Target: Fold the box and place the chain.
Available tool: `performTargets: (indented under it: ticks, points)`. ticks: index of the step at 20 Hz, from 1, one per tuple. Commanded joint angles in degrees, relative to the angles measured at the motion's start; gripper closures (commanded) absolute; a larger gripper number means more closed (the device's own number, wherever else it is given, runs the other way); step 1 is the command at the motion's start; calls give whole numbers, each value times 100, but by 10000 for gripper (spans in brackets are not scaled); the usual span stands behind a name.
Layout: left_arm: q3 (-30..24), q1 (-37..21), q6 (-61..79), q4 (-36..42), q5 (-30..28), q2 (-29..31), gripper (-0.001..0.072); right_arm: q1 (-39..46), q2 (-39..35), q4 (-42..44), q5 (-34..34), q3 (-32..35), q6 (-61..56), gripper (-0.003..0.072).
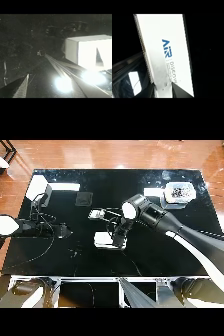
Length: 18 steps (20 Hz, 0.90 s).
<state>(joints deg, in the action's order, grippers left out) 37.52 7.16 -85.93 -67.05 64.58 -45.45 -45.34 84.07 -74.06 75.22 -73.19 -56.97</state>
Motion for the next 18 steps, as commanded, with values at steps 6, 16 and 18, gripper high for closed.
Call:
performTargets:
  ticks: [6, 16, 18]
  points:
    - [-4, -4, 2, -2, 0, -4, 76, -131, 92, 4, -11, 0, -26, 368]
    - [-4, -4, 4, 0, 0, -4, 76, 94, -656, -7, 339, 0, -1250, 324]
    - [-4, -2, 7, 7, 2, -4, 76, 520, -927, 15, 1058, 20, -1923, 676]
